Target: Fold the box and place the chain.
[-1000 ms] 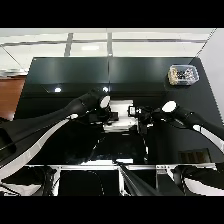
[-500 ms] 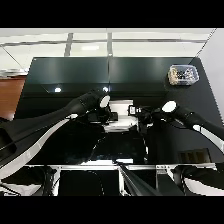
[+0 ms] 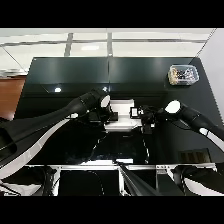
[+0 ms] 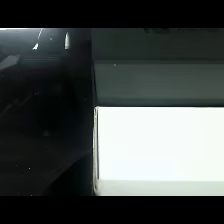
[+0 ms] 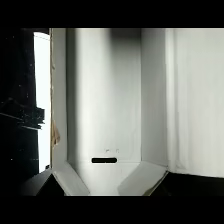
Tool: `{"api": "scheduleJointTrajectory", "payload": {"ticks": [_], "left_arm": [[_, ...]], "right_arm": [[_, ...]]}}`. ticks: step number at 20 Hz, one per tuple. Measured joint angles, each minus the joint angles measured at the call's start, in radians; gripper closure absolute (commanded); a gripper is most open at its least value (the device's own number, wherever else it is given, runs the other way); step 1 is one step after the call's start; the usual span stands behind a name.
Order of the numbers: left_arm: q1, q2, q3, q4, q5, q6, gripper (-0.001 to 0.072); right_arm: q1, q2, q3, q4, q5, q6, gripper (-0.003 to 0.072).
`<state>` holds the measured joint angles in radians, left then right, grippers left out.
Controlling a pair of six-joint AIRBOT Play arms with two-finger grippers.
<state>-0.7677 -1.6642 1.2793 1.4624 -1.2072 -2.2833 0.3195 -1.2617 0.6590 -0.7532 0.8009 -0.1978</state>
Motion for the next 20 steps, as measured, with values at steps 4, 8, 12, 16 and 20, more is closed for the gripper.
{"api": "scheduleJointTrajectory", "payload": {"ticks": [4, 8, 12, 16, 20], "left_arm": [[0.0, 0.0, 0.0, 0.003, -0.018, 0.019, 0.0683], [0.0, 0.0, 0.0, 0.003, -0.027, 0.029, 0.0682], [0.001, 0.0, 0.0, -0.002, -0.035, 0.033, 0.0682], [0.001, 0.0, 0.0, -0.002, -0.034, 0.033, 0.0682], [0.001, 0.0, 0.0, -0.004, -0.031, 0.033, 0.0683]], "right_arm": [[0.0, 0.014, 0.0, -0.015, 0.009, 0.004, 0.0489], [0.0, 0.017, 0.0, 0.034, 0.022, 0.016, 0.0489], [0.0, -0.01, 0.0, 0.195, 0.03, 0.025, 0.0488], [0.0, -0.058, 0.0, 0.29, 0.052, 0.037, 0.0489], [0.0, -0.08, 0.0, 0.318, 0.063, 0.045, 0.0487]]}}
